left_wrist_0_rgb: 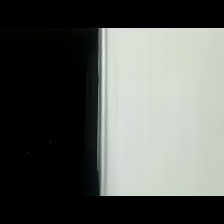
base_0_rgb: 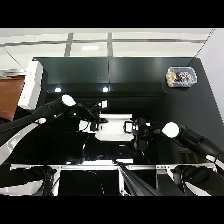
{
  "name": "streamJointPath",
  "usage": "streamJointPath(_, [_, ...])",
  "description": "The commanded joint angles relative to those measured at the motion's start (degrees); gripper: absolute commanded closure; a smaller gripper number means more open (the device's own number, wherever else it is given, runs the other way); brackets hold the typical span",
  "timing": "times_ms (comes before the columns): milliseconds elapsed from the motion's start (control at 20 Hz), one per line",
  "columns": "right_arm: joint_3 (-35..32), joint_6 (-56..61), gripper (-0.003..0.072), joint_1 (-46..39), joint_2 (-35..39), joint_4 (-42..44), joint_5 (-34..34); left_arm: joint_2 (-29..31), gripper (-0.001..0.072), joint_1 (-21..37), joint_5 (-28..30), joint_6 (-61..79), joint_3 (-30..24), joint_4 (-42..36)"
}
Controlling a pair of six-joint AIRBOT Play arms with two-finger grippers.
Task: Fold the box and place the chain.
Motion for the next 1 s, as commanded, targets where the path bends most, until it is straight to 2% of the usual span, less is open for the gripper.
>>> streamJointPath(0, [0.8,0.4,-0.0025,0.2,-0.1,1.1,-4.4,-0.1,0.068,0.0,-0.1,-0.2,0.0,0.0])
streamJointPath(150, [4.7,1.9,-0.002,-4.3,-0.1,-0.8,3.7,-0.1,0.0681,0.0,-0.2,-0.2,0.0,0.0])
streamJointPath(200, [5.3,1.8,-0.002,-5.5,-0.1,-1.7,4.3,-0.1,0.0681,0.0,-0.2,-0.2,0.0,0.0])
streamJointPath(300, [5.3,-1.9,-0.002,-7.3,-0.1,-1.5,3.5,-0.1,0.0681,0.0,-0.2,-0.2,0.0,0.0])
streamJointPath(500, [5.3,-8.4,-0.002,-8.7,-0.4,5.0,0.3,-0.1,0.0681,0.0,-0.2,-1.0,0.0,0.0])
streamJointPath(750, [5.3,-8.6,-0.002,-11.3,-0.4,4.9,-0.5,-0.1,0.0681,0.0,-0.2,-1.0,0.0,0.0])
streamJointPath(950, [5.2,-11.1,-0.0019,-11.5,-1.2,6.3,8.5,-0.1,0.0681,0.0,-0.3,-1.0,0.0,-1.0])
